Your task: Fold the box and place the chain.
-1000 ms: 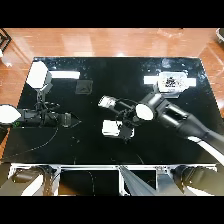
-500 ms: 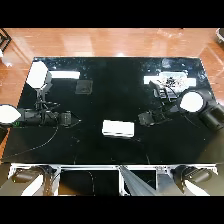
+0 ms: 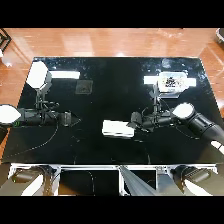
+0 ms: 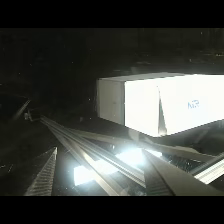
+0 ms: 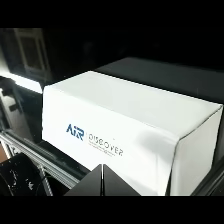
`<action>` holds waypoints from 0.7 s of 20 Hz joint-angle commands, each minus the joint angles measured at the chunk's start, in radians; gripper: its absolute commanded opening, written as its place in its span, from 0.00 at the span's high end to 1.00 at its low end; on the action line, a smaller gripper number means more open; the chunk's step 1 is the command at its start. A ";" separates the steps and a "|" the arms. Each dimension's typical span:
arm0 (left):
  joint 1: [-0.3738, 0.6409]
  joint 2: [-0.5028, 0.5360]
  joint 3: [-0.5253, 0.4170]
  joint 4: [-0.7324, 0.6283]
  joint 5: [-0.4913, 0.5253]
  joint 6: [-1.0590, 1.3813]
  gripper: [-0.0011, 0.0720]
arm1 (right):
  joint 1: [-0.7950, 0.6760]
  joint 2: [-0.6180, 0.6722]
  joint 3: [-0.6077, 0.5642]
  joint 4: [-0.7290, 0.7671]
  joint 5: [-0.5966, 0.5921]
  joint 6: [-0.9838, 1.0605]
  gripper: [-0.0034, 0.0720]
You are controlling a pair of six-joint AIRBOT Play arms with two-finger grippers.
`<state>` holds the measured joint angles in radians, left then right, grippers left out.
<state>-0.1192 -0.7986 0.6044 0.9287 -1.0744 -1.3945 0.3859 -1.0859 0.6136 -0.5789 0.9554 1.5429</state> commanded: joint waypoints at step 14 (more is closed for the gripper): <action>0.000 0.001 -0.001 -0.003 0.002 0.000 0.14 | 0.021 -0.078 -0.007 -0.035 -0.025 -0.022 0.93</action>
